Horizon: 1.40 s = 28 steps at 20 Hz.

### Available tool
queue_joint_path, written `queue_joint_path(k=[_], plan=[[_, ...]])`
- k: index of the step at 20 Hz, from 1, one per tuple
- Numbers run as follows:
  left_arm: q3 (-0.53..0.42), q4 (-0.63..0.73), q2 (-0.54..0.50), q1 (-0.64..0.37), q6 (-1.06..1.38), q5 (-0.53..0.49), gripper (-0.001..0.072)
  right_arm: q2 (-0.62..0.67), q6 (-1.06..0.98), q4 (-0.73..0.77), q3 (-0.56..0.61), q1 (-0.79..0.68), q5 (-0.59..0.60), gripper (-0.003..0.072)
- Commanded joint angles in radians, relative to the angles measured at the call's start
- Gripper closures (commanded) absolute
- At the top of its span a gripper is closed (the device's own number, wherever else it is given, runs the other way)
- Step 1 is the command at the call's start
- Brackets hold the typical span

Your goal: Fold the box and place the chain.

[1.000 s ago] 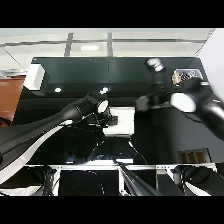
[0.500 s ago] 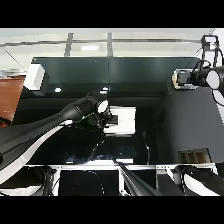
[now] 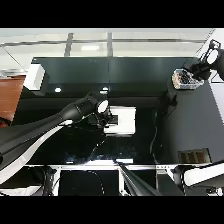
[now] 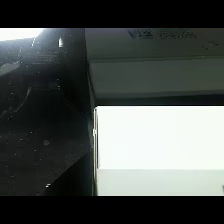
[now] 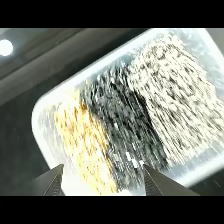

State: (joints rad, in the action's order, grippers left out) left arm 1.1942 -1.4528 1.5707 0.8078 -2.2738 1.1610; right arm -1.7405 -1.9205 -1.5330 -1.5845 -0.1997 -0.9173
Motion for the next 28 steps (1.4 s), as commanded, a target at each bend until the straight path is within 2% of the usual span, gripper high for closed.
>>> queue_joint_path(k=[1,12,13,14,15,17,18,21,25,28], plan=[[0.001,0.000,0.001,-0.001,0.000,0.000,0.0678,-0.139,-0.074,0.031,-0.132,-0.022,-0.072,0.0151],[0.001,0.025,0.001,-0.001,0.000,-0.001,0.0678,-0.199,-0.235,0.040,-0.132,-0.048,-0.031,0.0157],[0.001,0.025,0.001,-0.001,0.000,-0.001,0.0678,-0.202,-0.234,0.040,-0.132,-0.048,-0.030,0.0258],[0.001,0.025,0.001,-0.001,0.000,-0.001,0.0678,-0.202,-0.231,0.040,-0.132,-0.048,-0.034,0.0410],[0.001,0.025,0.001,-0.001,0.000,-0.001,0.0678,-0.201,-0.212,0.041,-0.132,-0.048,-0.040,0.0460],[0.001,0.025,0.001,-0.001,0.000,-0.001,0.0678,-0.200,-0.166,0.041,-0.142,-0.050,-0.075,0.0630],[0.001,0.025,0.001,-0.001,0.000,-0.001,0.0678,-0.192,-0.120,0.040,-0.147,-0.050,-0.090,0.0667],[0.001,0.026,0.001,-0.001,0.000,-0.001,0.0678,-0.112,-0.029,0.040,-0.147,-0.050,-0.088,0.0667],[0.001,0.026,0.001,-0.001,0.000,0.000,0.0678,0.062,0.145,0.040,-0.147,-0.050,-0.088,0.0667],[0.001,0.029,0.001,-0.001,0.000,0.002,0.0678,0.198,0.175,0.041,-0.147,-0.048,-0.072,0.0667]])
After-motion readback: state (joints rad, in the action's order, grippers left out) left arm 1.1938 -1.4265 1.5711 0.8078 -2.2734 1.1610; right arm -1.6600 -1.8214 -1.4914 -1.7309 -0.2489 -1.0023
